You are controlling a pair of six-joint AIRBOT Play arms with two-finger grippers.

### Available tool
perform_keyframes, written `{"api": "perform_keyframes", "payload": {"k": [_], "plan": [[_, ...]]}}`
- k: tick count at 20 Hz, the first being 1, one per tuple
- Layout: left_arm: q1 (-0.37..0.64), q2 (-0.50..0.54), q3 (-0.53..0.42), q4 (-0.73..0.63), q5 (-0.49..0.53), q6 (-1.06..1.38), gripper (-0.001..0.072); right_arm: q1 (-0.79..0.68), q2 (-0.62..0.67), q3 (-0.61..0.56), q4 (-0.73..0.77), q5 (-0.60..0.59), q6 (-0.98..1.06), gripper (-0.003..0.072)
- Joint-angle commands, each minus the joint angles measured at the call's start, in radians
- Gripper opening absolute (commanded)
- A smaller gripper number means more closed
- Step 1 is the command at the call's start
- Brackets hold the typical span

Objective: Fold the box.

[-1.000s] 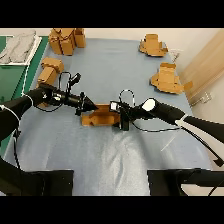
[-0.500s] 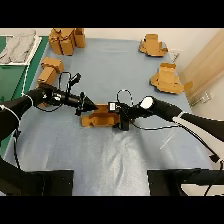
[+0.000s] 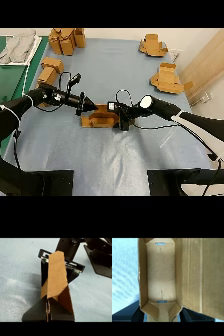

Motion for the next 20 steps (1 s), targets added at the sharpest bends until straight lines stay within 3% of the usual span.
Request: {"api": "perform_keyframes", "payload": {"k": [1, 20], "plan": [[0.0, -0.001, 0.001, 0.0, 0.001, 0.0, 0.0021, 0.0, -0.001, 0.001, -0.007, 0.004, 0.021, 0.0511], [0.001, 0.0, 0.001, 0.0, 0.0, 0.0, 0.002, -0.003, -0.001, 0.001, -0.032, 0.019, 0.08, 0.0503]]}}
